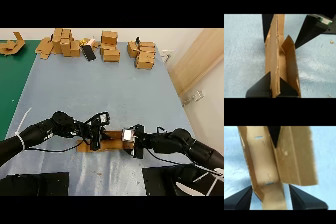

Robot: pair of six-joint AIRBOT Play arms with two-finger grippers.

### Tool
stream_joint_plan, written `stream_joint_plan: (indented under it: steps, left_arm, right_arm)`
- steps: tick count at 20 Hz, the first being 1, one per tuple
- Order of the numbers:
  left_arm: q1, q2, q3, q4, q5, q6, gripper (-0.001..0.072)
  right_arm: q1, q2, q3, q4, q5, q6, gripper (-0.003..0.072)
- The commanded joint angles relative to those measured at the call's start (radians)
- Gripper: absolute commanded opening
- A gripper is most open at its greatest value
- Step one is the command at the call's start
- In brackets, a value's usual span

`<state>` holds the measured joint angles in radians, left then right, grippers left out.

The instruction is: Fold the box.

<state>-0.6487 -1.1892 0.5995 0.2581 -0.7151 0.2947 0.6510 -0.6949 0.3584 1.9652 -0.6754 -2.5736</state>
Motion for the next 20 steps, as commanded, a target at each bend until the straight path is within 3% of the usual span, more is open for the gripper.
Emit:
stream_joint_plan:
  steps: [1, 8, 20]
  left_arm:
    - [0.0, 0.0, 0.0, 0.0, 0.0, 0.0, 0.0015]
    - [0.0, 0.0, 0.0, 0.0, 0.0, 0.0, 0.0015]
    - [0.0, 0.0, 0.0, 0.0, 0.0, 0.0, 0.0015]
  right_arm:
    - [-0.117, -0.095, 0.026, 0.257, -0.044, -0.309, 0.072]
    - [-0.119, -0.309, 0.097, 0.269, -0.069, -0.348, 0.072]
    - [-0.119, -0.304, 0.097, 0.211, -0.101, -0.314, 0.0715]
